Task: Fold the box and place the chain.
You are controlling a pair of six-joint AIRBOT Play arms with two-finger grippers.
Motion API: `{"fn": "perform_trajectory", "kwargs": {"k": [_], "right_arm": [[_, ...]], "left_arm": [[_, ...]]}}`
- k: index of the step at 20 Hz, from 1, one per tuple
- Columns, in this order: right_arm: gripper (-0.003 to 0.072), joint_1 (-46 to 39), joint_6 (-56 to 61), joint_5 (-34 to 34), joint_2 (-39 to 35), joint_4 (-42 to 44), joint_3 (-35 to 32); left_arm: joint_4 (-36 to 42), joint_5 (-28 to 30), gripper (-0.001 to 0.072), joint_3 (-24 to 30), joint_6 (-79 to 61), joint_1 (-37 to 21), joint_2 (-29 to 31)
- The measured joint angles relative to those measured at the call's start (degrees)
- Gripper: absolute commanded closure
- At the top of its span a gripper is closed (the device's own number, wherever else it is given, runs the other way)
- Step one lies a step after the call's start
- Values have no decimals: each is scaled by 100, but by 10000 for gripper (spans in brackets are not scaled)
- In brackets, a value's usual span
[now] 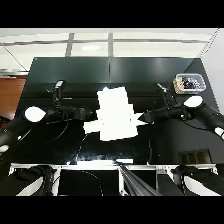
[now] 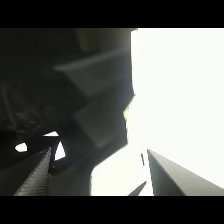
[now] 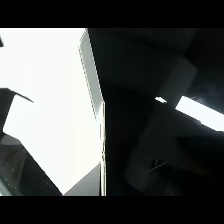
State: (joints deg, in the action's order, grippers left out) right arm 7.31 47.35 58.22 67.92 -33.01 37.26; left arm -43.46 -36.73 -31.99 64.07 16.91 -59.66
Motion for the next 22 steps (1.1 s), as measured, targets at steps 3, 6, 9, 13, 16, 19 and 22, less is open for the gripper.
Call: {"fn": "perform_trajectory", "kwargs": {"k": [3, 6, 9, 13, 16, 19, 22], "right_arm": [[678, 127, 2, -144, -81, 4, -94], [678, 181, 0, -173, -109, 0, -133], [677, 197, 2, -157, -122, -11, -146], [677, 203, 0, -146, -127, -17, -153], [677, 203, 0, -105, -127, -22, -153], [677, 203, 0, -66, -127, -57, -153], [280, 203, 0, -46, -127, -103, -153]], "left_arm": [[780, -560, 1, -428, -890, -9, -929], [1252, -1082, 4, -1043, -1714, -11, -1821], [1624, -1878, 18, -1602, -2524, -46, -2549], [1893, -3246, 227, -2273, -3294, -238, -3460], [1969, -3936, 431, -2618, -3512, -378, -3928], [1998, -4262, 654, -2822, -3738, -437, -4155], [1952, -4538, 682, -2977, -3960, -455, -4240]]}}
